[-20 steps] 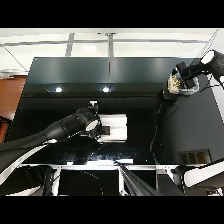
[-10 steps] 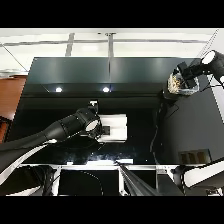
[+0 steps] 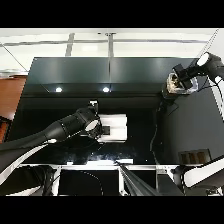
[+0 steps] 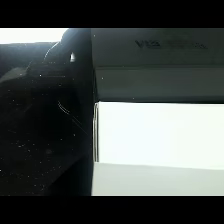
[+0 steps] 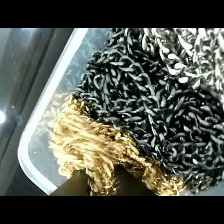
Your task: Fold the box and place the chain.
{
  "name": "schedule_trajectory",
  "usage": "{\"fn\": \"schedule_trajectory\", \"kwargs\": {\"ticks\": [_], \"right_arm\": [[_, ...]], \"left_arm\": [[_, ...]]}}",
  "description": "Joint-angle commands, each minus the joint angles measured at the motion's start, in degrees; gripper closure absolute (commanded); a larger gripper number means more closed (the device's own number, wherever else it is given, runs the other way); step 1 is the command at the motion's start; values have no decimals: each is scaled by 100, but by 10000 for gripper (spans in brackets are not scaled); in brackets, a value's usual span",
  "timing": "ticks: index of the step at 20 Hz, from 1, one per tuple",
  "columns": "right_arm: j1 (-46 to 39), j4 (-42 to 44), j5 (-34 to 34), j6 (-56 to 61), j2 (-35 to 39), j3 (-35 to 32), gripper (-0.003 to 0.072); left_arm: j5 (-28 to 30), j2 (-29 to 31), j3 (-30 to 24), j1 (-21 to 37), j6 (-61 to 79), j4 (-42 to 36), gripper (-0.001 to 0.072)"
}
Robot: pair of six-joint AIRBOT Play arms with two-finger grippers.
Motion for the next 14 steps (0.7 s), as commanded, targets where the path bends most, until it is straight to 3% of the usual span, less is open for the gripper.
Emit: {"fn": "schedule_trajectory", "kwargs": {"ticks": [1, 7, 11, 14], "right_arm": [[-4, 11, 275, -614, 22, 7, 673], [-70, 17, 350, -1845, 686, 33, 675], [-68, 28, 210, -2949, 1657, 35, 678], [-52, 680, -247, -3482, 2634, 46, 679]], "left_arm": [[11, -2, -2, 13, 0, 28, 681], [7, -2, -2, 11, 0, 20, 681], [4, -2, -2, 11, -2, -4, 680], [-13, -2, -2, 11, -2, -4, 681]]}}
